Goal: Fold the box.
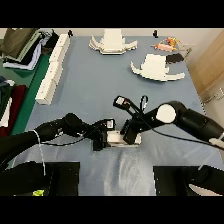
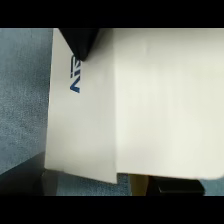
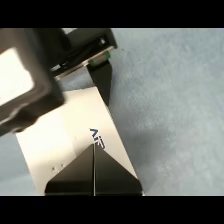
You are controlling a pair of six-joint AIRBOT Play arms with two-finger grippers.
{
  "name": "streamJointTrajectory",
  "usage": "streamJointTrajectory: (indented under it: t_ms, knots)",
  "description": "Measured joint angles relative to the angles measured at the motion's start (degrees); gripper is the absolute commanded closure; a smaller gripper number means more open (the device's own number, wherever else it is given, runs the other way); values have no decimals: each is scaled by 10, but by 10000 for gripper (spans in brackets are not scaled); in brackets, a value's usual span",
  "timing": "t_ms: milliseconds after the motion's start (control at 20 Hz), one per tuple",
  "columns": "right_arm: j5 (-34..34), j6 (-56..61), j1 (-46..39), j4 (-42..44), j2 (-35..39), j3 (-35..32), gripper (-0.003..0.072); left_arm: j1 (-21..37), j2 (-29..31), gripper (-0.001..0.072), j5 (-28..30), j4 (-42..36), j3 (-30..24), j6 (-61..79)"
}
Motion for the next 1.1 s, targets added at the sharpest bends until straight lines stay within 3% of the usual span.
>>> streamJointTrajectory:
  t_ms: [300,350,450,500,700,800,1100]
  knots:
    - [-126,-4,67,-57,54,-87,674,0,0,230,0,0,0,0]
    - [-134,-4,74,-66,57,-92,583,0,0,230,0,0,0,0]
    - [-143,-4,83,-83,65,-99,332,0,0,229,0,0,0,0]
    - [-147,-4,87,-91,69,-101,276,0,0,230,0,0,0,0]
    - [-141,-10,93,-102,96,-104,263,0,0,230,0,0,0,0]
    - [-119,-22,93,-106,106,-105,164,0,0,230,0,0,0,0]
    - [-81,-64,94,-145,99,-105,161,0,0,229,0,0,0,0]
